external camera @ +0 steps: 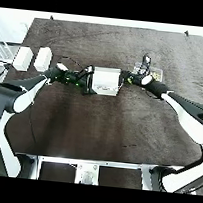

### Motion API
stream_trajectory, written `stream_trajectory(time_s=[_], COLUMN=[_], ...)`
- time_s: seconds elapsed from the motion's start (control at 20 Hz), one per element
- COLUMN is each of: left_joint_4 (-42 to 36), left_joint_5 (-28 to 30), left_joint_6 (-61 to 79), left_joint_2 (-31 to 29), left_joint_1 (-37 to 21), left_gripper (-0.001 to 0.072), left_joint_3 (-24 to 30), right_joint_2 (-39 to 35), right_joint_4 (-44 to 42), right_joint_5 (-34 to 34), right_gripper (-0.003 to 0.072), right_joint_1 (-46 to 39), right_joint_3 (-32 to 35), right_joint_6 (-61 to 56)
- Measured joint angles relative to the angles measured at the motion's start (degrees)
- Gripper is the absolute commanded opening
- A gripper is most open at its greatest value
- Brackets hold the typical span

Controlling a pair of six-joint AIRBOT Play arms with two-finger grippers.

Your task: Fold the box and place the chain.

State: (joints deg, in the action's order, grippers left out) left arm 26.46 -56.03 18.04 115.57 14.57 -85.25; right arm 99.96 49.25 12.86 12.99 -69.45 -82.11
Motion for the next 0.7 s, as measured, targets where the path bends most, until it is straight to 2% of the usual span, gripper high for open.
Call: stream_trajectory(time_s=[0.5, 0.7], left_joint_4=[0.0, 0.02], left_joint_5=[0.0, 0.0], left_joint_6=[-0.02, 0.0], left_joint_2=[0.0, 0.0], left_joint_1=[0.0, 0.0], left_gripper=[0.0469, 0.0469], left_joint_3=[0.0, 0.0], right_joint_2=[-32.17, -41.2], right_joint_4=[12.39, 14.91], right_joint_5=[6.38, 8.09], right_gripper=[0.0002, 0.0002], right_joint_1=[4.37, 9.6], right_joint_3=[7.45, 8.0], right_joint_6=[0.13, -0.11])
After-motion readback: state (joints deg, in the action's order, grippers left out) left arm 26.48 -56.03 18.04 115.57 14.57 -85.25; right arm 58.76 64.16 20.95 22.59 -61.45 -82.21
